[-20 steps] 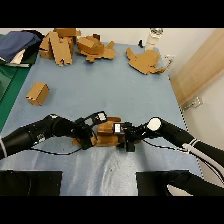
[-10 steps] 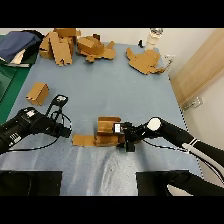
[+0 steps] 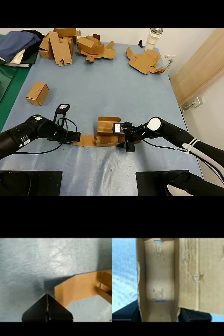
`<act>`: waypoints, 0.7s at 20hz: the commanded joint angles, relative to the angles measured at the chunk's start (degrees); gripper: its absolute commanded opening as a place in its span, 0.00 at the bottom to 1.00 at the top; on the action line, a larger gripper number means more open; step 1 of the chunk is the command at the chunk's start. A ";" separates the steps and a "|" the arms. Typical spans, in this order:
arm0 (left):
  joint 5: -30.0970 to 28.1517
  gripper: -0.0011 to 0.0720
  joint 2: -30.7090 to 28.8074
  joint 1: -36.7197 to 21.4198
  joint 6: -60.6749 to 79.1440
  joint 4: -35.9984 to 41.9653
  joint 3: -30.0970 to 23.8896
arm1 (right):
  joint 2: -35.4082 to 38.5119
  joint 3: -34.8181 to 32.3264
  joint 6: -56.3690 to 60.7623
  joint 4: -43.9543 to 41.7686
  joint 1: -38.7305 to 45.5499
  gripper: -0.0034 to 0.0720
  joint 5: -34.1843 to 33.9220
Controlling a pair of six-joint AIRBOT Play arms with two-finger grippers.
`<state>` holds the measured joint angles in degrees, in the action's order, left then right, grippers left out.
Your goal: Fold the box.
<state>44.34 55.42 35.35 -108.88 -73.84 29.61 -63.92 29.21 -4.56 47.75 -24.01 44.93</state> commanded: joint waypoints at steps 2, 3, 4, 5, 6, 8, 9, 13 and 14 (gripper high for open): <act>-5.46 0.03 1.36 1.46 2.86 7.26 -0.26 | -0.04 0.00 0.02 0.00 -0.04 0.74 0.02; -5.46 0.03 1.36 1.44 3.52 8.37 -0.26 | -0.04 0.00 0.02 0.00 -0.04 0.74 0.02; -5.46 0.03 1.36 1.46 3.52 8.35 -0.28 | -0.04 0.00 0.02 0.00 -0.04 0.74 0.02; -5.55 0.03 1.36 1.44 3.52 8.37 -0.28 | -0.04 0.00 0.02 0.00 -0.04 0.74 0.02; -5.77 0.03 1.36 1.46 3.52 8.55 -0.28 | -0.04 0.00 0.02 0.00 -0.04 0.74 0.02; -6.47 0.03 1.36 1.46 4.63 9.94 -0.39 | -0.04 0.00 0.02 0.00 -0.04 0.74 0.00; -7.04 0.03 1.38 1.46 6.08 11.63 -0.83 | -0.02 0.00 0.02 0.00 -0.04 0.74 0.00; -8.57 0.03 1.33 1.46 12.35 21.27 -3.17 | -0.04 0.00 0.02 0.00 -0.04 0.74 0.02; -9.27 0.03 1.20 1.46 14.43 24.15 -3.15 | -0.04 0.00 0.02 0.00 -0.04 0.74 0.00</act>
<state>36.60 56.73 36.80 -99.74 -57.30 27.20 -63.92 29.23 -4.56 47.77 -24.01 44.93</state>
